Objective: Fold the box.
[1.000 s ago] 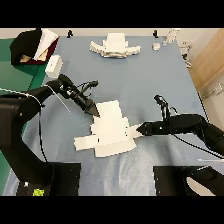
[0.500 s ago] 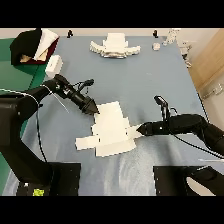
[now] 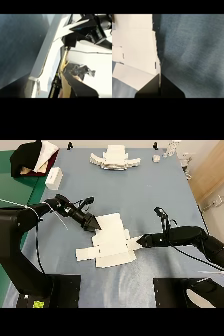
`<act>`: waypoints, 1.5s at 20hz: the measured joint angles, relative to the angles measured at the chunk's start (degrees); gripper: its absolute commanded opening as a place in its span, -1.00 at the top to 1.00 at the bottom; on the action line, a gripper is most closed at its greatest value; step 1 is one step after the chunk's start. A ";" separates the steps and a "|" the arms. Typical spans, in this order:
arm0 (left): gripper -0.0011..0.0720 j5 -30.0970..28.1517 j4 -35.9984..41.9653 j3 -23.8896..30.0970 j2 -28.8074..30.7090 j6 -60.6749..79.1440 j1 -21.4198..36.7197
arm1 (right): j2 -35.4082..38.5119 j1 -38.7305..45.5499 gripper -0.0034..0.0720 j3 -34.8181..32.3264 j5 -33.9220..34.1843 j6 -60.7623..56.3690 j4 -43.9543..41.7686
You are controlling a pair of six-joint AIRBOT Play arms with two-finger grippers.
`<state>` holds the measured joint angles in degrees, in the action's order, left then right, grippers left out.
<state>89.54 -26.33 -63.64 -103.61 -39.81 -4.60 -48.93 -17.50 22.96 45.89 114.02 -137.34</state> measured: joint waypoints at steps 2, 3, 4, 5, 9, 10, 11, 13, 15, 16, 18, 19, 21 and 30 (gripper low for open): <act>0.38 -0.50 1.49 0.35 0.02 1.49 -0.26 | 0.00 0.00 0.91 0.00 -0.07 -0.02 0.00; 0.38 -0.81 1.79 0.44 0.00 2.21 -0.57 | 0.00 0.00 0.91 0.00 -0.04 -0.02 0.00; 0.38 -0.94 2.14 0.46 0.02 2.75 -0.90 | 0.00 0.00 0.91 0.00 -0.04 -0.02 0.00; 0.38 -1.22 2.34 0.55 0.02 3.26 -1.31 | 0.00 0.02 0.91 0.00 -0.04 -0.02 0.00; 0.39 -2.16 1.77 -0.17 0.02 4.33 -2.82 | 0.00 0.00 0.91 0.00 -0.04 -0.02 0.00; 0.49 -2.40 1.75 -0.50 0.02 4.50 -3.04 | 0.00 0.00 0.91 0.00 -0.07 -0.02 0.00; 0.94 -2.43 1.68 -0.81 0.00 4.57 -3.28 | 0.00 0.00 0.91 0.00 -0.04 -0.02 0.00; 0.93 -2.01 1.51 -1.25 0.02 5.40 -3.39 | 0.00 0.00 0.90 0.00 -0.02 0.00 0.02; 0.93 -1.46 1.42 -1.46 0.02 6.10 -3.54 | 0.00 0.00 0.90 -0.02 0.00 0.00 0.02; 0.93 -1.14 1.33 -1.53 0.02 6.27 -3.56 | 0.00 0.00 0.87 -0.02 0.02 0.00 0.02; 0.93 -0.48 1.11 -1.64 0.02 6.60 -3.63 | 0.00 0.00 0.34 -0.02 -0.20 0.00 0.02; 0.93 -0.13 0.87 -1.64 0.02 6.58 -3.63 | 0.00 0.00 0.27 0.00 -0.48 0.00 0.24; 0.94 0.20 1.22 -1.77 0.00 7.10 -3.63 | 0.00 0.00 0.27 0.00 -0.61 0.00 1.62; 0.95 -7.48 0.57 -1.44 11.50 20.28 -5.51 | 0.00 0.00 -0.36 1.57 -6.95 -12.35 21.35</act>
